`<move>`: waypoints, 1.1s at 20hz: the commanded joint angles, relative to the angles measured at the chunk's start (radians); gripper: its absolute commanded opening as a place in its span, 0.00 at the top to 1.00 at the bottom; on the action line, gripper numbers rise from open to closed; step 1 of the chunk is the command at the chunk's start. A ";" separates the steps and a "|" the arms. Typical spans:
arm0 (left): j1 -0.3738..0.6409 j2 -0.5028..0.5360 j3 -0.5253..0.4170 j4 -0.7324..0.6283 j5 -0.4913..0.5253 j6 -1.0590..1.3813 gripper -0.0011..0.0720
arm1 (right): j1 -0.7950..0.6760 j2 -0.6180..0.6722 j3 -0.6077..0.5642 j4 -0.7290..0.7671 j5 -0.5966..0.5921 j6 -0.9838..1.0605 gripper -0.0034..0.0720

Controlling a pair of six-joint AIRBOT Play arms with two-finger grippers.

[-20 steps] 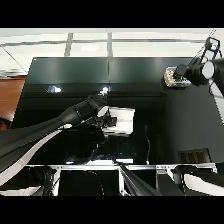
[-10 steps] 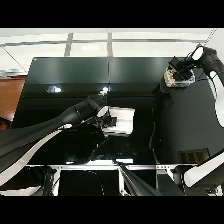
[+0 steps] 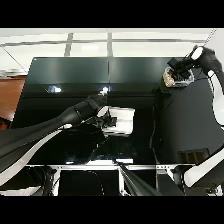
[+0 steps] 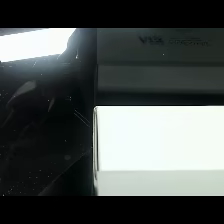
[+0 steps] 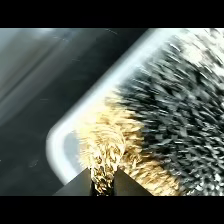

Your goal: Fold the box and place the chain.

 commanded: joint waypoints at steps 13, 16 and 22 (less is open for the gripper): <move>0.000 0.000 0.001 0.000 0.000 0.000 0.94 | 0.004 0.747 0.022 0.157 0.118 -0.393 0.94; 0.000 0.000 0.001 0.000 0.000 0.000 0.94 | 0.004 0.852 0.022 0.275 0.182 -0.439 0.94; 0.000 0.000 0.001 0.000 0.000 0.000 0.94 | 0.004 0.953 0.022 0.503 0.268 -0.469 0.94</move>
